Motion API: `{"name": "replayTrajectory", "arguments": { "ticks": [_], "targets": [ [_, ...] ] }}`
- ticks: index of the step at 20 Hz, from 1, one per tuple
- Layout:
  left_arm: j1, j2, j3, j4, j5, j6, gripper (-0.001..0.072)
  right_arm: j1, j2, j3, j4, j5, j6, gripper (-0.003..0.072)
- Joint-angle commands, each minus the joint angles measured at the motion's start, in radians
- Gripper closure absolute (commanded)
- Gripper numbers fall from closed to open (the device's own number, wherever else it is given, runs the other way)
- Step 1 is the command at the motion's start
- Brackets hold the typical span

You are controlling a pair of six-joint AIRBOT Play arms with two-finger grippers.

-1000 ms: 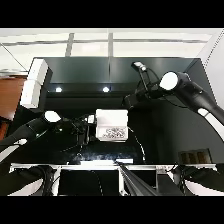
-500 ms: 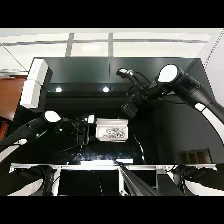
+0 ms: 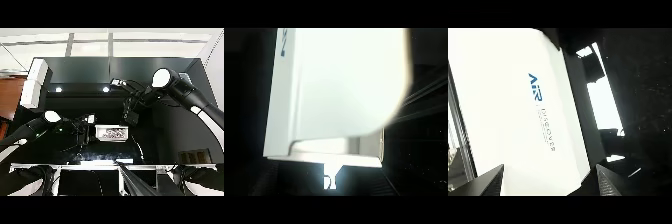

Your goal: Fold the box and place the chain.

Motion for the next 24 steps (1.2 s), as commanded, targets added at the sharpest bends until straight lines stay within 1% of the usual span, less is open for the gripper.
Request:
{"name": "replayTrajectory", "arguments": {
  "ticks": [1, 3, 4, 10, 14, 19, 24],
  "targets": [
    [-0.001, -0.001, 0.000, 0.000, 0.000, 0.000, 0.0267, 0.004, 0.000, -0.001, -0.011, 0.036, -0.039, -0.0028],
    [-0.001, -0.001, 0.000, 0.000, 0.000, 0.000, 0.0267, 0.006, 0.000, -0.001, -0.010, 0.079, -0.037, -0.0028],
    [-0.001, -0.001, 0.000, 0.000, 0.000, 0.000, 0.0267, 0.010, 0.000, -0.002, -0.022, 0.082, -0.032, -0.0028],
    [-0.001, -0.001, 0.000, 0.000, -0.001, 0.000, 0.0267, 0.075, 0.000, -0.067, -0.040, 0.037, -0.011, -0.0027],
    [-0.001, -0.001, 0.000, 0.000, -0.001, 0.000, 0.0267, 0.123, 0.000, -0.069, -0.136, 0.000, 0.048, -0.0027],
    [-0.001, -0.001, 0.000, 0.000, -0.001, 0.000, 0.0267, 0.128, 0.003, -0.069, -0.143, 0.013, 0.069, -0.0027],
    [-0.001, -0.001, 0.000, 0.000, -0.001, 0.000, 0.0267, 0.145, 0.003, -0.069, -0.159, -0.053, 0.071, -0.0025]
  ]
}}
